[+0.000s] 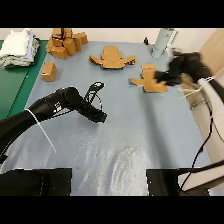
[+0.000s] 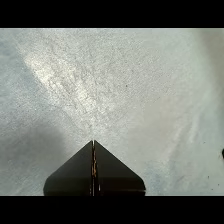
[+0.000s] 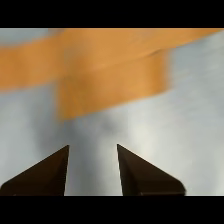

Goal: Fold the box.

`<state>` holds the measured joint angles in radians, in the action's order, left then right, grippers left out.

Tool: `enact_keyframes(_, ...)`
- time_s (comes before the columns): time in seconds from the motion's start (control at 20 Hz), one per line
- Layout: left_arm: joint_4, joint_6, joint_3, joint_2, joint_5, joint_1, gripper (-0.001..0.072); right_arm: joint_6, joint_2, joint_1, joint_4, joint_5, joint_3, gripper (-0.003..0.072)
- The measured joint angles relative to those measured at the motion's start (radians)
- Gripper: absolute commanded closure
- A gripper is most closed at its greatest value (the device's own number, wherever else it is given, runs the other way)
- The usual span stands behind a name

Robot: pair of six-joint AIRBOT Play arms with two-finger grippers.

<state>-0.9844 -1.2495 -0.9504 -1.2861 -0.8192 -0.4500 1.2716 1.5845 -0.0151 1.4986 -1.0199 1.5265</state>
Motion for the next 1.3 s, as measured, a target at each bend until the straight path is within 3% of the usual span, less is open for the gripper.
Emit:
enact_keyframes(0.15,0.000,0.000,0.000,0.000,0.000,0.000,0.0697,0.164,0.140,-0.253,0.162,0.048,0.156,0.0223)
enact_keyframes(0.35,0.000,0.000,0.000,0.000,0.000,0.000,0.0698,0.349,0.328,-0.432,0.384,0.069,0.317,0.0224)
enact_keyframes(0.6,0.000,0.000,0.000,0.000,0.000,0.001,0.0697,0.515,0.474,-0.464,0.554,0.064,0.450,0.0227)
enact_keyframes(0.9,0.000,0.000,0.000,0.000,0.000,0.001,0.0697,0.606,0.533,-0.426,0.614,0.095,0.498,0.0262)
enact_keyframes(1.15,0.000,0.000,0.000,0.000,0.000,0.001,0.0697,0.623,0.552,-0.412,0.628,0.092,0.505,0.0640)
enact_keyframes(1.2,0.000,0.000,0.000,0.000,0.000,0.001,0.0697,0.632,0.552,-0.409,0.635,0.083,0.505,0.0682)
enact_keyframes(1.3,0.000,0.000,0.000,0.000,0.000,0.001,0.0697,0.660,0.547,-0.402,0.648,0.058,0.505,0.0684)
